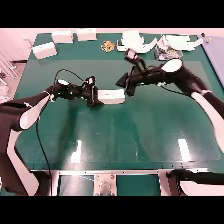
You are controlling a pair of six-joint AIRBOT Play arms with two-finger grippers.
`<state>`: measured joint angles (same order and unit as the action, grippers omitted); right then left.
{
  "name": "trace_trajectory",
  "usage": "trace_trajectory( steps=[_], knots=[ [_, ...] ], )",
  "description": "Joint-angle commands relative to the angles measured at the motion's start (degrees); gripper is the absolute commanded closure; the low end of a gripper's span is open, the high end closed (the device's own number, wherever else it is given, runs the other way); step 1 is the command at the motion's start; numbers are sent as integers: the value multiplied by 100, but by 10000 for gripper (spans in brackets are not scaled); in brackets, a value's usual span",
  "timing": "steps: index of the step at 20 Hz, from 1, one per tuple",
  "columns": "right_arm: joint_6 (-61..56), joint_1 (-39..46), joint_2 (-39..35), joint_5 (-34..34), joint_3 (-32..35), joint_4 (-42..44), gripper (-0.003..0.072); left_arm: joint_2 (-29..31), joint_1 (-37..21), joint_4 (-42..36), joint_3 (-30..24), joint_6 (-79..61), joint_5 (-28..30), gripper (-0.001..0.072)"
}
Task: Fold the box and place the chain.
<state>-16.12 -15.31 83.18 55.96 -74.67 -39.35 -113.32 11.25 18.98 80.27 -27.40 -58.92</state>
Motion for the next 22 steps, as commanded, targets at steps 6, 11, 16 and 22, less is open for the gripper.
trace_trajectory(
  steps=[6, 11, 16, 22],
  knots=[
    [-1526, 966, -2806, -802, 2752, -461, 680, 11, 0, -42, 2, -7, -24, 196],
    [-1541, 1672, -3801, -857, 4050, -468, 680, 11, 0, -142, 2, -7, -26, 197],
    [-1504, 2041, -4037, -857, 4649, -483, 680, 11, 0, -144, 2, -4, -50, 199],
    [-1493, 2055, -4037, -863, 4728, -481, 679, 284, -267, 7, -4, 944, 138, 693]
  ],
)
